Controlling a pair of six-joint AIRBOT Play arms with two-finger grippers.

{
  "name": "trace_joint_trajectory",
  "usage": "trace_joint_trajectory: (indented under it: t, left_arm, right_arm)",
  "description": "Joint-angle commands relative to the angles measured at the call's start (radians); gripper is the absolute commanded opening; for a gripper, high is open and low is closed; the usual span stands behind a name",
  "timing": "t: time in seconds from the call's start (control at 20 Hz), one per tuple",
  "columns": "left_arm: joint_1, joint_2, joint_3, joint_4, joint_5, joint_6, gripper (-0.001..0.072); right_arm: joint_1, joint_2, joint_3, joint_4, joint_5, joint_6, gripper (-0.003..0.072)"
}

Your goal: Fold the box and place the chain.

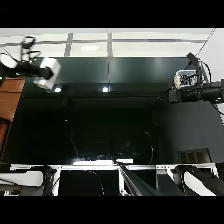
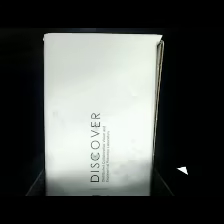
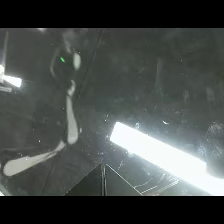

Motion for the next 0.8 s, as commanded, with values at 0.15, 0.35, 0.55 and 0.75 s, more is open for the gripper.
trace_joint_trajectory:
  t: [0.15, 0.35, 0.55, 0.75]
  left_arm:
    - [0.159, -0.288, 0.338, 0.195, -0.155, -0.074, 0.0359]
    - [0.153, -0.425, 0.452, 0.011, -0.159, -0.069, 0.0360]
    - [0.127, -0.437, 0.521, 0.025, -0.155, -0.069, 0.0713]
    - [0.094, -0.390, 0.736, 0.097, -0.340, -0.127, 0.0701]
  right_arm:
    - [0.000, 0.000, 0.000, 0.002, -0.016, 0.010, 0.0015]
    - [0.000, 0.000, 0.000, 0.005, -0.049, 0.042, 0.0015]
    - [0.000, 0.000, 0.001, 0.004, -0.014, 0.056, 0.0015]
    - [0.000, 0.000, 0.001, 0.004, -0.008, 0.055, 0.0015]
